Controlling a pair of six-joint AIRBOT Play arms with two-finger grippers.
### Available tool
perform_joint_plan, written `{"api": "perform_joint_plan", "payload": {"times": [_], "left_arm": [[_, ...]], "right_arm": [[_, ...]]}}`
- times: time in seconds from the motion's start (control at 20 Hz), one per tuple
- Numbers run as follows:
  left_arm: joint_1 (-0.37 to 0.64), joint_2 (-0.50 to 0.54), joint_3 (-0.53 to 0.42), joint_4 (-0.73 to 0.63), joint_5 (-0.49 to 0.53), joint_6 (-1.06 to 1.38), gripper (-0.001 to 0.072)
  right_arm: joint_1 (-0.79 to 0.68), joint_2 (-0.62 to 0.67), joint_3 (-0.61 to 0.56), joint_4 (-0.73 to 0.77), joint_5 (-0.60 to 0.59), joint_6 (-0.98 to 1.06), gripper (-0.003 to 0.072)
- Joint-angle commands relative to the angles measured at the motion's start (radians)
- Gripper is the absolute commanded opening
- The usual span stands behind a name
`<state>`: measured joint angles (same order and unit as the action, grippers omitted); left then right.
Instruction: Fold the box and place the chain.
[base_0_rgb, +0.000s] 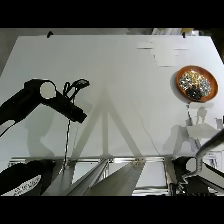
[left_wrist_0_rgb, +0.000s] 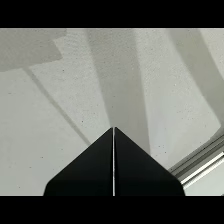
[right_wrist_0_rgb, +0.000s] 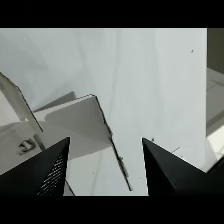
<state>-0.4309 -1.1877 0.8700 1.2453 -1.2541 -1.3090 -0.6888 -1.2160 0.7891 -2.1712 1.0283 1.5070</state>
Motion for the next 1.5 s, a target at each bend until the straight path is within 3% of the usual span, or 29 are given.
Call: {"api": "perform_joint_plan", "payload": {"times": [0.0,0.05,0.2,0.4,0.5,0.6,0.75,0.85,1.2,1.45], "left_arm": [[-0.001,0.000,0.000,0.000,0.000,0.000,0.0012],[-0.001,0.000,0.000,0.000,0.000,0.000,0.0012],[-0.001,0.000,0.000,0.000,0.000,0.000,0.0012],[-0.001,0.000,0.000,0.000,0.000,0.000,0.0012],[-0.001,0.000,0.000,0.000,0.001,0.000,0.0012],[-0.001,0.000,0.000,0.000,0.000,0.000,0.0012],[-0.001,0.000,0.000,0.000,0.000,0.000,0.0012],[-0.001,0.000,0.000,0.000,0.000,0.000,0.0012],[-0.001,0.000,0.000,-0.001,0.000,0.000,0.0012],[-0.001,0.000,0.000,-0.002,0.053,-0.001,0.0012]], "right_arm": [[-0.005,-0.012,0.000,-0.047,0.002,0.017,0.0429],[-0.005,-0.022,0.000,-0.047,0.013,0.012,0.0377],[-0.005,-0.079,0.000,-0.033,0.074,0.014,0.0346],[-0.004,-0.087,0.000,-0.002,0.130,0.002,0.0035],[0.002,-0.074,0.000,0.056,0.162,0.002,0.0025],[0.043,-0.030,0.000,0.224,0.172,-0.053,0.0015],[0.166,0.062,0.000,0.454,0.189,-0.142,0.0014],[0.259,0.114,-0.013,0.533,0.209,-0.157,0.0014],[0.607,0.461,-0.345,0.876,-0.004,-0.148,0.0014],[0.837,0.576,-0.462,0.888,-0.072,-0.029,0.0015]]}}
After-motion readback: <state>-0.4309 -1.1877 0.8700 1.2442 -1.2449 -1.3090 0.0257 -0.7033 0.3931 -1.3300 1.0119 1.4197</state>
